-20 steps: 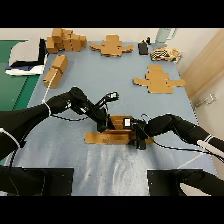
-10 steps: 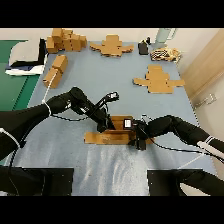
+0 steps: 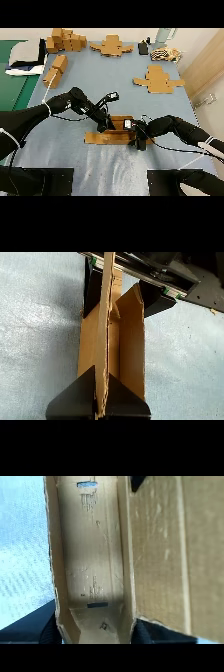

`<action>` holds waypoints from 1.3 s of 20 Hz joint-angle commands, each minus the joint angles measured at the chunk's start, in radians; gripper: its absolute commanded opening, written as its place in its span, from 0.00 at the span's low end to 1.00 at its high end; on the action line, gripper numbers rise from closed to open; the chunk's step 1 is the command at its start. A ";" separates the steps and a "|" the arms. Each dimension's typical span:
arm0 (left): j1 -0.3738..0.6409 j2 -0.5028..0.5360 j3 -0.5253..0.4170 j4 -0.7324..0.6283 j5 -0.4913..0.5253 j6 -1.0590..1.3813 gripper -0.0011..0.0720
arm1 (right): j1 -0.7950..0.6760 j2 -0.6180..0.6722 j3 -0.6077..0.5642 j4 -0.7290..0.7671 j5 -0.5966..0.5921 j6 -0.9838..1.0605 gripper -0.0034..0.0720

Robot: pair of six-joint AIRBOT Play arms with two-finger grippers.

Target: Fold the box.

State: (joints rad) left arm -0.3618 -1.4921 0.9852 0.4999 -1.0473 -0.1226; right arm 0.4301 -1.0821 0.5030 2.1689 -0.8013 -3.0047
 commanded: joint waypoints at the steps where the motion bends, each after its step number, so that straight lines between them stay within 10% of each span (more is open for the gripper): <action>1: 0.000 0.000 0.000 0.000 0.000 0.000 0.03 | 0.000 0.001 0.000 0.004 0.000 0.000 0.63; 26: 0.000 -0.002 0.000 -0.089 0.000 -0.002 0.03 | 0.000 0.001 0.000 0.004 0.000 0.000 0.63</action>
State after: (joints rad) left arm -0.3614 -1.4933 0.9844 0.4053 -1.0466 -0.1226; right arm 0.4294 -1.0813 0.5026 2.1723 -0.8013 -3.0039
